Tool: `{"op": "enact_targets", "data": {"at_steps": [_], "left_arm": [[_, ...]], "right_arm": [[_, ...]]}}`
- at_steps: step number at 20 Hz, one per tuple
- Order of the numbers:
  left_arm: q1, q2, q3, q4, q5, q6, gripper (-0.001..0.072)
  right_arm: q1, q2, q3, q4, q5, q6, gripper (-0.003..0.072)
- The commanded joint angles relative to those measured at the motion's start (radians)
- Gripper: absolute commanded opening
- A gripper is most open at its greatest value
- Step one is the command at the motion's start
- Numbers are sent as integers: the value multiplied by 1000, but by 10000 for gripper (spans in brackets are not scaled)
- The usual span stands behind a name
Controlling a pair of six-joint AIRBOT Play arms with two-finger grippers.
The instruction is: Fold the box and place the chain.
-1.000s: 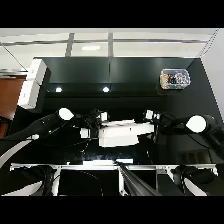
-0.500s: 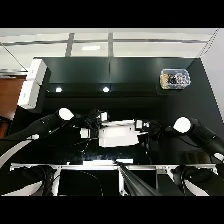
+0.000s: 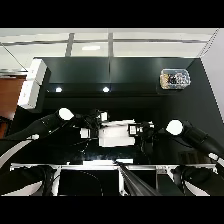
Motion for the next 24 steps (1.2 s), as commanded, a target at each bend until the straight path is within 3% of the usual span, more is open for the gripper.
{"op": "enact_targets", "data": {"at_steps": [1,14,19,24], "left_arm": [[-1,-1,0,0,1,0,31],[-1,-1,0,0,1,0,31],[-1,-1,0,0,1,0,31],[-1,-1,0,0,0,0,31]], "right_arm": [[14,-2,0,14,-26,-6,657],[14,-2,3,13,-41,-7,657],[14,-2,3,13,-121,-7,657],[14,0,3,35,-124,-3,656]]}}
